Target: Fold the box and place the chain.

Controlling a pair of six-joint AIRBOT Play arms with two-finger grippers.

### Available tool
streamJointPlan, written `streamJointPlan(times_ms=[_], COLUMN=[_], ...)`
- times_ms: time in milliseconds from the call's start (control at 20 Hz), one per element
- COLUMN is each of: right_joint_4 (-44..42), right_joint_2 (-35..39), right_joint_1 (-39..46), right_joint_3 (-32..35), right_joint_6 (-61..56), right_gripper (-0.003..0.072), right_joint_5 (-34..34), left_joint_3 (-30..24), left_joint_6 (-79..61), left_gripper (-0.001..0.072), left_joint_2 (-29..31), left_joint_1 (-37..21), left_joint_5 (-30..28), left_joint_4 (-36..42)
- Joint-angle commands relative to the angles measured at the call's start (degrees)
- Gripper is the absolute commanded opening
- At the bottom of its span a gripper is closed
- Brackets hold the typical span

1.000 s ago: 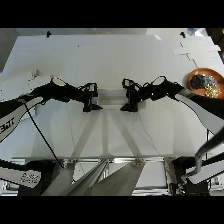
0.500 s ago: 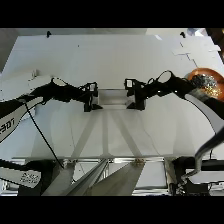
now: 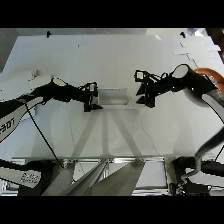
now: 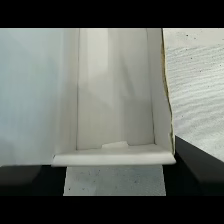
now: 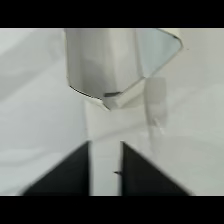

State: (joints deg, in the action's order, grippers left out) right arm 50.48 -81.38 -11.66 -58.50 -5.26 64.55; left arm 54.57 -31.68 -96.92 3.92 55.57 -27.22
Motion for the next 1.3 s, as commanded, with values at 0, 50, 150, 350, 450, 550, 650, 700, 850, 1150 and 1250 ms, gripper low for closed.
streamJointPlan(times_ms=[0,50,150,350,450,550,650,700,850,1150,1250], right_joint_4=[-3.85,-5.03,-8.41,-23.96,-27.47,-27.8,-30.08,-31.17,-30.25,-29.29,-29.24], right_joint_2=[1.03,1.03,1.01,-0.24,-1.79,-4.07,-7.15,-8.79,-11.74,-8.83,-5.46], right_joint_1=[-1.95,-3.13,-6.08,-8.17,-7.85,-7.72,-7.74,-7.74,-7.74,-7.72,-7.72], right_joint_3=[-0.07,-0.07,-0.07,-0.07,-0.07,-0.07,-0.07,-0.07,-0.07,-0.07,-0.07], right_joint_6=[-9.6,-11.1,-11.23,-10.75,-10.78,-11.04,-11.5,-11.52,-14.25,-14.23,-14.21], right_gripper=[0.0015,0.0015,0.0013,0.001,0.001,0.001,0.001,0.001,0.001,0.0013,0.0014], right_joint_5=[5.46,4.72,0.13,-16.52,-22.71,-26.4,-28.96,-29.44,-27.89,-20.24,-17.9], left_joint_3=[0.02,0.02,0.02,0.02,0.02,0.02,0.02,0.02,0.02,0.02,0.02], left_joint_6=[0.0,0.0,0.0,0.0,0.0,0.0,0.0,0.0,0.0,0.0,0.0], left_gripper=[0.0217,0.0217,0.0217,0.0217,0.0217,0.0217,0.0217,0.0217,0.0217,0.0217,0.0217], left_joint_2=[0.04,0.04,0.04,0.04,0.04,0.04,0.04,0.04,0.04,0.04,0.04], left_joint_1=[-0.02,-0.02,-0.02,-0.02,-0.02,-0.02,-0.02,-0.02,-0.02,-0.02,-0.02], left_joint_5=[0.17,0.17,0.17,0.17,0.17,0.17,0.17,0.17,0.17,0.17,0.17], left_joint_4=[0.0,-0.02,-0.02,0.0,-0.02,0.0,-0.02,0.0,-0.02,-0.02,-0.02])
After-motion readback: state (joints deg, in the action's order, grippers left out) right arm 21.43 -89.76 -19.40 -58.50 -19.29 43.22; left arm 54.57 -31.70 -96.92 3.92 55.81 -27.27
